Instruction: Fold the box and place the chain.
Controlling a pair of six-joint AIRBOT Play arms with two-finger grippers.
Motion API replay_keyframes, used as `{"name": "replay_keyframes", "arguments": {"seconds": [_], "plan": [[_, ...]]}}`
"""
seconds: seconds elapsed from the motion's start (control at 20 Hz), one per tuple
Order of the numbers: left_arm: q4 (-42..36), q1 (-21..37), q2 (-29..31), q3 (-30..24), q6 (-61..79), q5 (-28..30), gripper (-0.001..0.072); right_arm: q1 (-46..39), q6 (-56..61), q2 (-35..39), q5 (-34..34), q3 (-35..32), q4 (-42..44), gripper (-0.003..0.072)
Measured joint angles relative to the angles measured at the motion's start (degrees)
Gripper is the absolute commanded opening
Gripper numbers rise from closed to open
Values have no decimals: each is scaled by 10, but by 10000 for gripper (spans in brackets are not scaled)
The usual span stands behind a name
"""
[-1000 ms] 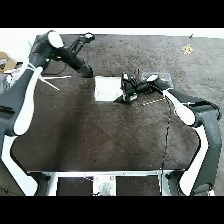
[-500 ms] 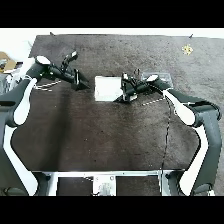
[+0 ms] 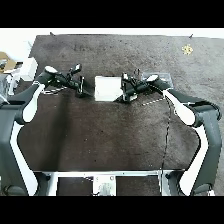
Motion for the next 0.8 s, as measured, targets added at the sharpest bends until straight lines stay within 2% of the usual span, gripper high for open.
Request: {"name": "replay_keyframes", "arguments": {"seconds": [0.8], "plan": [[-16,-32,-14,-2,21,13,715,0,0,0,0,0,0,497]]}}
